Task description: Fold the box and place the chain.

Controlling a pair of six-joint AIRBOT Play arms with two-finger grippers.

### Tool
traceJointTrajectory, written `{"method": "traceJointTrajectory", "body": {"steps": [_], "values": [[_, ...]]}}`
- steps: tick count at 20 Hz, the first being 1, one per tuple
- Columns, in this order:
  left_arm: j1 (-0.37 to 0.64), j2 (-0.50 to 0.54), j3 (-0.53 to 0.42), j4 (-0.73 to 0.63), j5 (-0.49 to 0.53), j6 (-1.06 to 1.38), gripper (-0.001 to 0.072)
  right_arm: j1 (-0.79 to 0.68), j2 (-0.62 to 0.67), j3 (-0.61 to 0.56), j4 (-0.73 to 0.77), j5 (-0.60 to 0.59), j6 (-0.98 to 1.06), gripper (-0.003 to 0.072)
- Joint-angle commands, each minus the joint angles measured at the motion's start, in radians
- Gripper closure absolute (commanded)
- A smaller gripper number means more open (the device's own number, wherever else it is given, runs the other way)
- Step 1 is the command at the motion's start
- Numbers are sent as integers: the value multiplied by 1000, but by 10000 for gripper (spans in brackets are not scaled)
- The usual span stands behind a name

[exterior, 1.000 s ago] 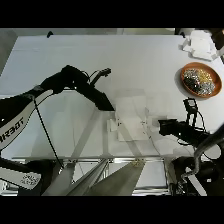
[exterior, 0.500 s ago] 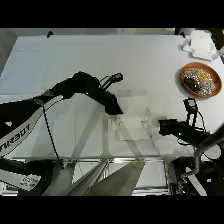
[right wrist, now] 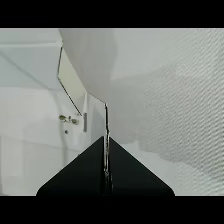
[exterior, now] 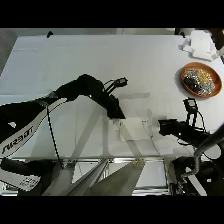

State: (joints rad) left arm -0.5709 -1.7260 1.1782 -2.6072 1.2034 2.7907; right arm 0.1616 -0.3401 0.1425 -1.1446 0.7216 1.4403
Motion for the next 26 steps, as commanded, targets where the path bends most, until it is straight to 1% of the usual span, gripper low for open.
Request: {"method": "traceJointTrajectory", "body": {"steps": [1, 3, 4, 8, 9, 12, 13, 14, 15, 16, 19, 21, 23, 24, 25, 26], "values": [[8, -2, 0, -3, 129, 15, 324, 1, 1, 0, 2, 0, 0, 667], [16, -2, 0, -3, 174, 19, 323, 1, 1, 0, 2, 0, 0, 667], [20, -3, 0, -3, 159, 31, 323, 1, 1, 0, 2, 0, 0, 667], [19, -5, 0, -11, 44, 30, 324, 1, 1, 0, 2, 0, 1, 667], [18, -6, 0, -11, 27, 30, 338, 1, 1, 0, 2, 0, 1, 667], [19, -6, 0, -10, -14, 30, 502, 1, 1, 0, 2, 0, 1, 667], [19, -6, 0, -10, -28, 29, 581, 1, 1, 0, 2, 0, 1, 667], [19, -6, 0, -9, -40, 29, 633, 1, 1, 0, 2, 0, 1, 667], [19, -6, 0, -8, -48, 29, 662, 1, 1, 0, 2, 0, 1, 667], [19, -6, 0, -1, -48, 29, 706, 1, 1, 0, 2, 0, 0, 667], [19, -5, 0, 35, -39, -11, 707, 1, 1, 0, 2, 0, 0, 667], [21, -5, 0, 86, -26, -45, 707, 1, 1, 0, 2, 0, 0, 667], [21, -3, 0, 132, 7, -98, 708, 1, 1, 0, 5, -1, -1, 663], [21, 4, 0, 142, 23, -97, 708, 1, 1, 0, 6, -5, -1, 600], [21, 16, 0, 159, 32, -97, 709, 1, 1, 2, 11, -4, -1, 490], [20, 37, 0, 191, 33, -97, 709, 1, 1, 9, 21, -2, -1, 415]]}}
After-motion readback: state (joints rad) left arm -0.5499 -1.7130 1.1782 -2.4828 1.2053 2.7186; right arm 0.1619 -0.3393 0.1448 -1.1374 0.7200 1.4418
